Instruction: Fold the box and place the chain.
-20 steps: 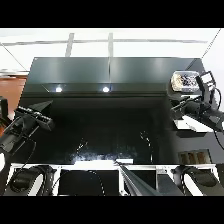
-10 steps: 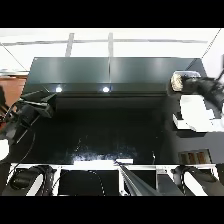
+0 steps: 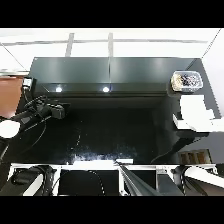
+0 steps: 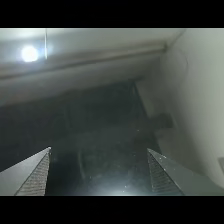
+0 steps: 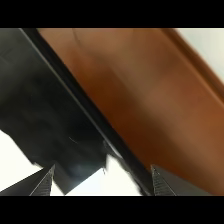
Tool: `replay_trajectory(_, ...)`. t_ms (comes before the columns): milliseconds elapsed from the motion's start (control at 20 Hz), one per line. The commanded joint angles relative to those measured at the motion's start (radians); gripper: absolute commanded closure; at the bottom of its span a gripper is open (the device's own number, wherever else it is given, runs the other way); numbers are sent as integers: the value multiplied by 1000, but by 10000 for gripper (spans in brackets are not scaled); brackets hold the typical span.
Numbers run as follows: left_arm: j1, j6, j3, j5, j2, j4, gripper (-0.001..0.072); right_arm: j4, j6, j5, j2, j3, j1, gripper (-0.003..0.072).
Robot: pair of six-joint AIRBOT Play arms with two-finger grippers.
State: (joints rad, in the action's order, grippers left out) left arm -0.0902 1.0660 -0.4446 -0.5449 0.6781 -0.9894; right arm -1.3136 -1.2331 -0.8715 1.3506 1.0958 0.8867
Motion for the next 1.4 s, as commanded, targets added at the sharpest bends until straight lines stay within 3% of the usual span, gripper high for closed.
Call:
replay_trajectory(0, 1, 20, -5, -29, 33, -9, 0, -37, 230, -235, 116, 84, 53, -34)
replay_trajectory(50, 1, 20, -5, -31, 33, -9, -1, -49, 240, -270, 146, 111, 48, 41)
replay_trajectory(100, 0, 20, -5, -34, 33, -9, -1, -52, 245, -285, 171, 134, 43, 69)
replay_trajectory(200, 0, 20, -5, -43, 33, -8, 0, -49, 273, -290, 214, 184, 26, 72)
replay_trajectory(250, 0, 20, -5, -44, 33, -8, 0, -50, 290, -304, 237, 214, 14, 187)
replay_trajectory(400, 0, 20, -5, -43, 33, 3, 0, -52, 311, -345, 301, 293, -11, 193)
replay_trajectory(450, 0, 20, -5, -43, 33, 3, 0, -53, 316, -348, 315, 304, -19, 245)
replay_trajectory(500, 0, 20, -5, -43, 33, 3, 0, -63, 317, -355, 323, 306, -26, 403)
replay_trajectory(550, 0, 20, -5, -42, 33, 3, 0, -90, 318, -364, 330, 306, -34, 480)
replay_trajectory(650, 0, 20, -5, -39, 33, 3, 0, -127, 317, -373, 331, 306, -40, 496)
replay_trajectory(750, 0, 20, -5, -39, 33, 3, 0, -129, 318, -399, 331, 306, -40, 683)
replay_trajectory(1100, 0, 19, -5, -38, 33, 2, 0, 180, 397, -468, 240, 266, -41, 676)
replay_trajectory(1350, 0, 19, -5, -29, 33, 7, 0, 490, 488, -502, 84, 70, -43, 676)
